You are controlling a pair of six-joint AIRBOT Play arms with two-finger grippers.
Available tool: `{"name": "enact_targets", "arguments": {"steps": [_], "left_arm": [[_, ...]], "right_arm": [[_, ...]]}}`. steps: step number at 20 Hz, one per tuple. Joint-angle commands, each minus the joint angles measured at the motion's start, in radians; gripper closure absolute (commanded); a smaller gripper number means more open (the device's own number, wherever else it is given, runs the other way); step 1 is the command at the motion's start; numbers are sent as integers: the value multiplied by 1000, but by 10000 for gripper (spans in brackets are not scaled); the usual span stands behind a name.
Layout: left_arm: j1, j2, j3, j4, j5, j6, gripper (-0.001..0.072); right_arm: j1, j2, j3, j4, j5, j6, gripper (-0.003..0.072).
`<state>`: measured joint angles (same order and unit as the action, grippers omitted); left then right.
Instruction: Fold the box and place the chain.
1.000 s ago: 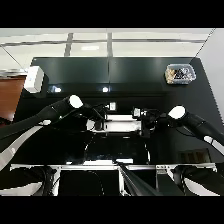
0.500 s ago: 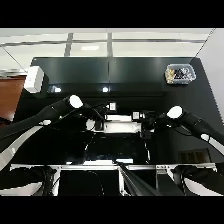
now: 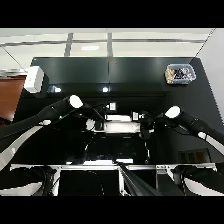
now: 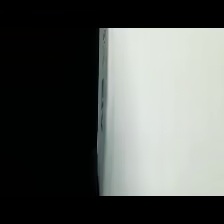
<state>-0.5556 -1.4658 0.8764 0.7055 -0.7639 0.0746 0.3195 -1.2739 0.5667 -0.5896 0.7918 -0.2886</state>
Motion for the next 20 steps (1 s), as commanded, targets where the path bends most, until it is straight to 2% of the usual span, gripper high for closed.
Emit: {"name": "enact_targets", "arguments": {"steps": [1,9,10,11,12,17,18,20], "left_arm": [[-1,-1,1,0,0,0,681],[-1,-1,1,0,-1,0,680],[-1,-1,1,0,-1,0,680],[-1,-1,1,0,0,0,681],[-1,-1,1,0,-1,0,681],[0,0,1,1,-12,-13,677],[3,2,6,7,-30,-41,652],[11,22,29,49,-81,-105,267]], "right_arm": [[0,-8,0,6,-8,-8,35],[0,-8,0,14,-18,-7,35],[0,-8,0,13,-18,-7,55],[0,-8,0,13,-18,-7,225],[0,-8,0,13,-18,-8,246],[0,-8,0,9,-18,-8,247],[0,-8,0,9,-18,-8,247],[0,-8,0,9,-18,-8,247]]}}
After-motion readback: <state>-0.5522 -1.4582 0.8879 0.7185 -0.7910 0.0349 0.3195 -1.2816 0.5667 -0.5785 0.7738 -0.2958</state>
